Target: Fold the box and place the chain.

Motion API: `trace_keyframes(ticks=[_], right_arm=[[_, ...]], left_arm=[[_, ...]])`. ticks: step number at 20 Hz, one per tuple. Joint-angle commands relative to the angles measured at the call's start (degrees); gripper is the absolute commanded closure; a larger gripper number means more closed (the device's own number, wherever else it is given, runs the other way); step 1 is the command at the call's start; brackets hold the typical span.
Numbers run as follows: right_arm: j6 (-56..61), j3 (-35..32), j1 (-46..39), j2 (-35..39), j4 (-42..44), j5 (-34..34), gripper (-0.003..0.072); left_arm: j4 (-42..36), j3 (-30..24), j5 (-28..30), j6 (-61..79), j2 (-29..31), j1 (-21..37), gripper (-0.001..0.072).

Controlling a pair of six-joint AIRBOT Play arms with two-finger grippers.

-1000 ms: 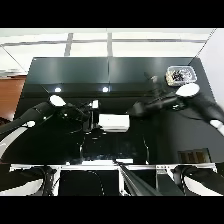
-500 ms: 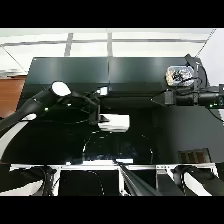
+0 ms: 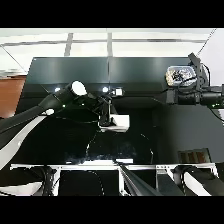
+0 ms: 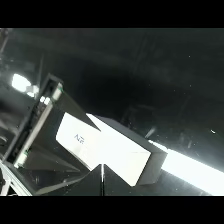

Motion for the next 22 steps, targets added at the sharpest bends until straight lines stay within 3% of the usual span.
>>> trace_keyframes(ticks=[1, 4, 7, 10, 15, 16, 18, 20, 22], right_arm=[[-0.04, 0.04, -0.04, 0.02, -0.2, -0.46, 0.0667], [-0.04, 0.04, -0.04, 0.02, -0.22, -0.48, 0.0667], [-0.04, 0.04, -0.04, 0.02, -0.2, -0.48, 0.0668], [-0.04, 0.04, -0.04, 0.02, -0.22, -0.5, 0.0668], [-0.04, 0.04, -0.04, 0.02, -0.2, -0.74, 0.0667], [-0.04, 0.04, -0.04, 0.02, -0.2, -0.74, 0.0667], [-0.04, 0.04, -0.04, 0.02, -0.2, -0.74, 0.0668], [-0.04, 0.04, -0.04, 0.02, -0.2, -1.2, 0.0667], [-0.02, 0.04, -0.04, 0.02, -0.17, -2.1, 0.0668]], left_arm=[[3.28, 0.31, -1.4, -0.94, -0.46, -0.96, -0.0003], [4.74, 0.37, -1.09, -1.05, -0.46, -1.95, -0.0003], [11.08, 0.72, -0.72, -4.48, -0.48, -3.98, -0.0003], [17.18, 2.03, -0.09, -13.11, -0.48, -6.54, -0.0003], [30.14, 3.08, 6.29, -30.8, -1.11, -11.82, -0.0002], [32.06, 3.08, 6.91, -33.14, -1.6, -12.7, 0.003], [33.35, 3.17, 5.95, -34.4, -1.88, -13.18, 0.0271], [35.43, 5.51, 1.46, -34.47, -1.88, -11.23, 0.038], [37.2, 9.38, -2.95, -34.53, -1.88, -5.77, 0.038]])
